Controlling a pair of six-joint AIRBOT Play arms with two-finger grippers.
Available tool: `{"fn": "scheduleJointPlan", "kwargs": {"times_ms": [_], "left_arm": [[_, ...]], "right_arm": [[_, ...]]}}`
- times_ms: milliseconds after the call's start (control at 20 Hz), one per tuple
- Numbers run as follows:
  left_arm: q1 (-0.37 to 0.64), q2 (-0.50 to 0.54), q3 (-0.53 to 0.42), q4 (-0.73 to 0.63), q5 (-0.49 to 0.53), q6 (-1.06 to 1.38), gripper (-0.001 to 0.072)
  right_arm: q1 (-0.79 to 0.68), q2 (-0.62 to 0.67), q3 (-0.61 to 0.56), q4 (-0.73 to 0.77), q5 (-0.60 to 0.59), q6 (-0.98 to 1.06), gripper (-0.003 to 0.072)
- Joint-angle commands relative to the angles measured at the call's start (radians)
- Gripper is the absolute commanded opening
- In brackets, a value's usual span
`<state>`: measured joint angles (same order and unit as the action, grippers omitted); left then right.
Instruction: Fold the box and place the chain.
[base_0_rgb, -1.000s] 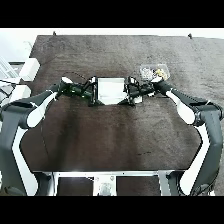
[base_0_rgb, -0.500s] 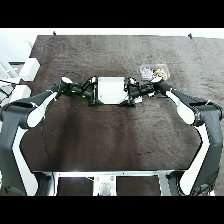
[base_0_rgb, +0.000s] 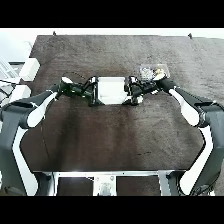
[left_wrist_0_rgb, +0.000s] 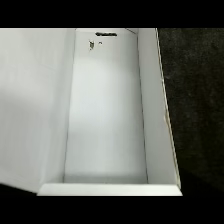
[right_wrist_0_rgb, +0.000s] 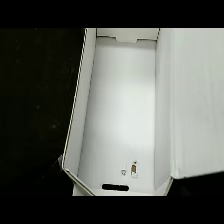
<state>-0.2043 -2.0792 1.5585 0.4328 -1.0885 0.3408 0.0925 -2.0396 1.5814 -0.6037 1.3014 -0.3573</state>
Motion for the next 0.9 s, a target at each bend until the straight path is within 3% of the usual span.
{"fn": "scheduleJointPlan", "kwargs": {"times_ms": [0, 450, 500, 550, 600, 700, 850], "left_arm": [[0.000, 0.000, 0.000, 0.001, -0.006, 0.000, 0.0528], [0.000, 0.000, 0.000, 0.001, -0.005, 0.000, 0.0528], [0.000, 0.000, 0.000, 0.001, -0.005, 0.000, 0.0528], [0.000, 0.000, 0.000, 0.001, -0.005, 0.000, 0.0528], [0.000, 0.000, 0.000, 0.001, -0.005, 0.000, 0.0528], [0.000, 0.000, 0.000, 0.001, -0.004, 0.000, 0.0528], [0.000, 0.000, 0.000, 0.001, -0.004, 0.000, 0.0528]], "right_arm": [[-0.010, 0.035, 0.001, -0.072, 0.001, 0.040, 0.0674], [-0.108, 0.136, 0.001, -0.062, 0.055, 0.093, 0.0671], [-0.108, 0.137, 0.001, -0.009, 0.097, 0.093, 0.0533], [-0.102, 0.136, -0.005, 0.049, 0.164, 0.093, 0.0107], [-0.089, 0.136, -0.012, 0.121, 0.216, 0.096, 0.0010], [-0.055, 0.136, -0.018, 0.212, 0.224, 0.100, 0.0010], [-0.016, 0.135, -0.020, 0.234, 0.060, 0.234, 0.0010]]}}
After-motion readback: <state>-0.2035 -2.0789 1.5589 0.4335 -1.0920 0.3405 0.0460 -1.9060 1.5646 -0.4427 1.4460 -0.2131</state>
